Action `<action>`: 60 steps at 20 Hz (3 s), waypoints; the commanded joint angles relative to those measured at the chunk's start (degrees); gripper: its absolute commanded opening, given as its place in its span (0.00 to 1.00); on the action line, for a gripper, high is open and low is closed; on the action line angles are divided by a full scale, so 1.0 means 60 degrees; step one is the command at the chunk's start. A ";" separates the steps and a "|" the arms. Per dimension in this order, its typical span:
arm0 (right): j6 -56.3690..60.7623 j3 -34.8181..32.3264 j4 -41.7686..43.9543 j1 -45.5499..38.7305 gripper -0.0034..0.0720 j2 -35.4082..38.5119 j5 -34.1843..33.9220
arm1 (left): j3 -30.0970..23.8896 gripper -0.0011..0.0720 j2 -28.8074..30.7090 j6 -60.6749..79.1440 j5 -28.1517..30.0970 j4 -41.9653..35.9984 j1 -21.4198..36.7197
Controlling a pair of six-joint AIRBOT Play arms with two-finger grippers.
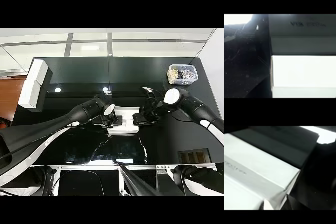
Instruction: Fold the box and place the chain.
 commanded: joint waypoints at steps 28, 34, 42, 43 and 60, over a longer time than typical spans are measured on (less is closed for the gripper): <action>0.5952 0.0546 -0.3563 0.1971 0.06 -0.0947 -0.0506 | 0.0007 0.05 0.0000 -0.0004 0.0040 0.0000 0.0007; 0.5956 0.0546 -0.3552 0.1971 0.40 -0.0954 -0.0495 | 0.0007 0.05 0.0000 -0.0004 0.0040 -0.0004 0.0004; 0.5949 0.0550 -0.3585 0.1982 0.06 -0.1166 -0.0433 | 0.0007 0.05 0.0000 -0.0004 0.0040 -0.0004 0.0007; 0.5949 0.0550 -0.3606 0.1982 0.06 -0.1166 -0.0430 | 0.0007 0.05 0.0000 -0.0004 0.0040 0.0000 0.0007; 0.4058 0.1133 -1.0761 0.1534 0.48 0.3770 0.1239 | 0.0007 0.05 0.0000 -0.0004 0.0040 0.0000 0.0004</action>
